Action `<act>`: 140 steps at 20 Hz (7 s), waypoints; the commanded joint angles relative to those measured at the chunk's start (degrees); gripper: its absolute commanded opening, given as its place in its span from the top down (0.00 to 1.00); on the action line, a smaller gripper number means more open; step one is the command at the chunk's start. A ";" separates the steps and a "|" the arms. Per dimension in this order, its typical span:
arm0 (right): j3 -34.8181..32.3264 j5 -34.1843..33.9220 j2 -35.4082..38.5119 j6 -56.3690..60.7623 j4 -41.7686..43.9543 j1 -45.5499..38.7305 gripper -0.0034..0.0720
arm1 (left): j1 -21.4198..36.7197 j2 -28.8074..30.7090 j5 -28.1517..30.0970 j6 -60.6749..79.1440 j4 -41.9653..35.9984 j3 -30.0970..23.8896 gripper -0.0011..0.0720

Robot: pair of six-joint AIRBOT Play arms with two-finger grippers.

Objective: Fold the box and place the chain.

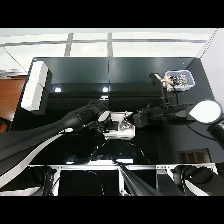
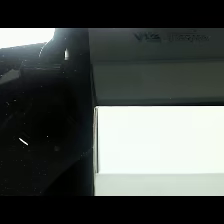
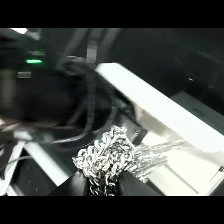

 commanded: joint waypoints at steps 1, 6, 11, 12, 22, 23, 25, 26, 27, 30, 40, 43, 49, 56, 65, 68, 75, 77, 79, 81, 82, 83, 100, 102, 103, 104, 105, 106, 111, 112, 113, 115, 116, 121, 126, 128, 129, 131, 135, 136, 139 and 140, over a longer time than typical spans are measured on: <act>-5.01 -5.05 -1.60 0.48 0.46 0.68 0.94 | 0.02 0.00 0.00 0.00 0.02 0.00 0.95; -5.90 -5.81 -3.91 1.51 0.44 0.68 0.94 | 0.04 0.00 0.00 0.00 0.04 0.00 0.95; -5.46 -3.04 -3.89 1.95 -3.13 -1.46 0.57 | 0.02 0.00 0.00 0.00 0.02 0.00 0.95; -4.72 0.48 -3.21 1.92 -5.92 -3.72 0.57 | 0.04 0.00 -0.20 0.00 0.02 0.00 0.95; -2.97 11.93 2.21 1.86 -16.39 -15.15 0.58 | 0.33 -0.94 0.50 0.00 0.00 0.02 0.95; -2.97 11.85 2.21 1.88 -16.31 -14.88 0.58 | 0.57 -0.94 0.31 -0.02 -0.31 0.11 0.95; -2.97 11.78 2.21 1.86 -16.39 -14.32 0.58 | 0.98 -0.94 -2.29 -0.92 -1.01 0.72 0.95; -2.97 11.80 2.21 1.86 -16.33 -14.32 0.58 | 0.98 -0.92 -3.80 -2.23 -0.57 1.31 0.95; -2.97 11.74 2.21 1.84 -16.41 -14.32 0.58 | 0.96 -0.79 -4.57 -3.10 -0.35 1.90 0.94; -2.97 10.80 2.21 1.84 -16.41 -14.32 0.58 | 0.24 0.31 -6.10 -6.49 0.24 3.65 0.57; -3.02 10.34 2.16 1.90 -16.41 -14.34 0.58 | 0.09 24.28 -14.80 -0.70 22.10 -3.48 0.55; -3.87 8.74 2.16 2.21 -16.37 -14.34 0.58 | 7.85 36.63 -13.60 -1.60 21.66 -17.53 0.56; -6.56 8.41 2.16 2.99 -15.91 -14.34 0.58 | 37.24 39.10 3.15 56.06 -39.63 -39.52 0.56; -6.58 9.60 2.16 3.04 -12.72 -14.34 0.58 | 39.50 22.64 5.95 109.28 -51.34 -35.76 0.00; -6.58 9.57 2.16 3.65 -10.95 -14.32 0.58 | 30.03 19.78 13.18 155.29 -53.37 -32.79 0.01; -6.58 9.57 2.16 3.65 -10.97 -14.32 0.58 | 29.16 15.50 11.26 156.01 -60.04 -30.99 0.01; -6.58 9.57 2.16 3.65 -10.95 -14.34 0.58 | 26.49 12.79 10.49 155.69 -59.98 -27.87 0.01; -6.58 9.55 2.16 3.65 -10.97 -14.34 0.58 | 25.38 12.79 12.15 155.36 -59.93 -27.82 0.01; -6.58 9.51 2.16 3.63 -10.97 -14.34 0.58 | 24.57 12.59 12.72 155.14 -59.91 -27.52 0.01; -6.58 9.49 2.16 3.65 -10.97 -14.34 0.58 | 24.57 11.89 13.20 153.11 -59.91 -26.71 0.01; -6.58 9.49 2.16 3.65 -10.97 -14.32 0.58 | 24.68 11.41 13.55 151.73 -59.89 -26.18 0.01; -6.58 9.49 2.16 3.65 -10.97 -14.32 0.58 | 24.68 10.82 13.64 150.29 -59.58 -25.55 0.01; -6.58 6.49 2.16 3.63 -10.91 -14.34 0.58 | 18.84 8.87 16.20 145.76 -55.49 -23.10 0.49; -6.43 -1.22 2.16 3.63 -8.35 -14.34 0.57 | 18.84 8.87 19.26 142.07 -55.60 -23.10 0.49; -6.14 -6.95 2.14 3.67 -5.79 -14.34 0.51 | 18.84 8.85 19.82 141.55 -55.60 -23.10 0.49; -6.12 -12.28 2.10 3.58 -2.38 -14.34 0.17 | 18.84 8.85 19.76 141.57 -55.54 -23.10 0.49; -6.12 -16.85 1.84 2.43 0.42 -14.34 0.03 | 18.82 8.85 19.61 141.57 -55.43 -23.10 0.49; -6.12 -20.00 1.18 1.90 1.16 -14.34 0.03 | 18.84 8.85 19.50 141.57 -55.41 -23.12 0.49; -6.12 -20.39 -6.88 -3.91 0.96 -13.31 0.03 | 18.84 8.85 19.17 141.57 -55.41 -23.12 0.49; -6.12 -20.41 -8.13 -7.50 0.92 -12.48 0.03 | 18.84 8.85 19.06 141.57 -55.41 -23.12 0.49; -6.12 -20.39 -8.98 -12.63 0.94 -11.45 0.03 | 18.84 8.85 19.06 141.57 -55.41 -23.12 0.49; -6.05 -20.26 -9.25 -24.24 0.96 -9.75 0.03 | 18.84 8.85 19.08 141.57 -55.43 -23.12 0.49; -5.68 -19.08 -9.25 -30.84 0.68 -9.05 0.03 | 18.84 8.85 19.08 141.57 -55.43 -23.12 0.49; -4.96 -11.34 -9.18 -49.94 0.63 -7.28 0.03 | 18.84 8.85 19.08 141.57 -55.43 -23.10 0.49; -2.08 -1.70 -9.07 -58.99 0.61 -7.28 0.03 | 18.84 8.85 19.10 141.57 -55.43 -23.10 0.49; -2.08 0.55 -9.07 -60.54 -0.07 -7.28 0.03 | 18.84 8.85 19.08 141.57 -55.43 -23.10 0.49; -2.10 1.53 -9.07 -61.16 -0.04 -7.26 0.03 | 18.84 8.85 19.08 141.57 -55.43 -23.10 0.49; -2.14 2.08 -9.11 -63.60 -0.13 -7.26 0.03 | 18.84 8.85 19.10 141.57 -55.43 -23.10 0.49; -2.14 4.11 -9.16 -67.76 -1.95 -7.13 0.03 | 18.84 8.85 19.10 141.57 -55.43 -23.10 0.49; -2.14 3.78 -9.16 -67.80 -3.67 -6.86 0.03 | 18.84 8.85 19.08 141.57 -55.43 -23.10 0.49; -2.14 0.98 -9.51 -69.53 -5.20 -5.62 0.03 | 18.84 8.85 19.10 141.57 -55.43 -23.10 0.49; -2.14 0.11 -9.70 -69.53 -5.25 -5.09 0.03 | 18.84 8.85 19.08 141.57 -55.43 -23.10 0.49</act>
